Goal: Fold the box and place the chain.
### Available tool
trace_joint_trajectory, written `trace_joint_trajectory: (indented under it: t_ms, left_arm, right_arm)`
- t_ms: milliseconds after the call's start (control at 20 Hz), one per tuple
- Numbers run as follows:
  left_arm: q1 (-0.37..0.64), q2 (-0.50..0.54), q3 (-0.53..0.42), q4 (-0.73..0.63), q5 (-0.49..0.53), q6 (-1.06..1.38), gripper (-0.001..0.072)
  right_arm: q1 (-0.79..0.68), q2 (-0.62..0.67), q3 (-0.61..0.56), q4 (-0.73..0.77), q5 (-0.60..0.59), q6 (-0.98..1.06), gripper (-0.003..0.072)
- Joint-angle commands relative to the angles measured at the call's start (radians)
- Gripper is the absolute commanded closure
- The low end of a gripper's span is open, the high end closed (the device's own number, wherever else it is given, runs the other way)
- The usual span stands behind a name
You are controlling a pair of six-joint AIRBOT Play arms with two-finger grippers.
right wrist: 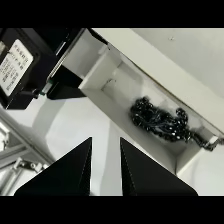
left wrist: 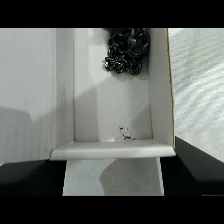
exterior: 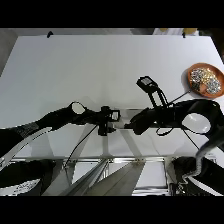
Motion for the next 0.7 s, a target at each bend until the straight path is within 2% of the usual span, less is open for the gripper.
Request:
trace_joint_trajectory:
  t_ms: [0, 100, 250, 400, 550, 600, 650]
  left_arm:
    - [0.0, 0.001, 0.0, 0.0, 0.0, 0.0, 0.0503]
    - [0.0, 0.001, 0.0, 0.0, 0.0, 0.0, 0.0503]
    - [0.0, 0.001, 0.0, 0.0, 0.001, 0.0, 0.0503]
    - [0.0, 0.001, 0.0, 0.0, 0.0, 0.0, 0.0503]
    - [0.0, 0.001, 0.0, 0.0, 0.0, 0.0, 0.0503]
    - [0.0, 0.001, 0.0, 0.0, 0.0, 0.0, 0.0503]
    - [0.0, 0.001, 0.0, 0.0, 0.0, 0.0, 0.0503]
  right_arm:
    - [-0.006, -0.018, 0.037, -0.048, -0.049, -0.013, 0.0487]
    - [-0.074, -0.018, 0.114, -0.116, -0.045, -0.013, 0.0496]
    - [-0.259, -0.025, 0.148, -0.211, -0.037, -0.013, 0.0669]
    - [-0.454, -0.106, 0.135, -0.281, 0.055, -0.012, 0.0671]
    - [-0.581, -0.197, 0.078, -0.282, 0.034, -0.013, 0.0667]
    - [-0.606, -0.229, 0.061, -0.281, 0.02, -0.013, 0.0629]
    - [-0.621, -0.256, 0.048, -0.281, 0.007, -0.014, 0.0547]
